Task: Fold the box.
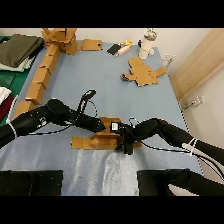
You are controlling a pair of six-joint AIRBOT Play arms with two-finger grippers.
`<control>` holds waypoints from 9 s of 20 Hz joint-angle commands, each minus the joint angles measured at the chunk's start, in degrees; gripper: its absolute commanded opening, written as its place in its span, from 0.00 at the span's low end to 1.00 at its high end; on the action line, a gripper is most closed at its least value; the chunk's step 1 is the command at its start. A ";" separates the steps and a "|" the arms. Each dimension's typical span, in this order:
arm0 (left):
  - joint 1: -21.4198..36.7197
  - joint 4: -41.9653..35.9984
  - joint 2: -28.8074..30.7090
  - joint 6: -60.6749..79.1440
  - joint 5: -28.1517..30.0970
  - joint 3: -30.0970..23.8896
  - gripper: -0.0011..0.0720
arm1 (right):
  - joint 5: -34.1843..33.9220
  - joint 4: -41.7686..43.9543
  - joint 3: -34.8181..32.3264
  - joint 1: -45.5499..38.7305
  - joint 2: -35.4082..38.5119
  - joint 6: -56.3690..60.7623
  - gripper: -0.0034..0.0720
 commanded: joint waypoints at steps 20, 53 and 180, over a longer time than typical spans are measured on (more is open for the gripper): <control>13.35 4.57 0.68 25.57 -22.99 2.62 0.03 | 0.02 -0.15 0.00 0.02 0.04 0.00 0.69; 3.41 -9.40 10.05 73.94 3.48 -20.83 0.33 | 0.02 -0.44 0.00 0.02 0.04 0.02 0.69; -25.09 60.30 -0.11 -87.38 -7.72 7.04 0.60 | 0.02 -0.46 0.00 0.02 0.04 0.02 0.69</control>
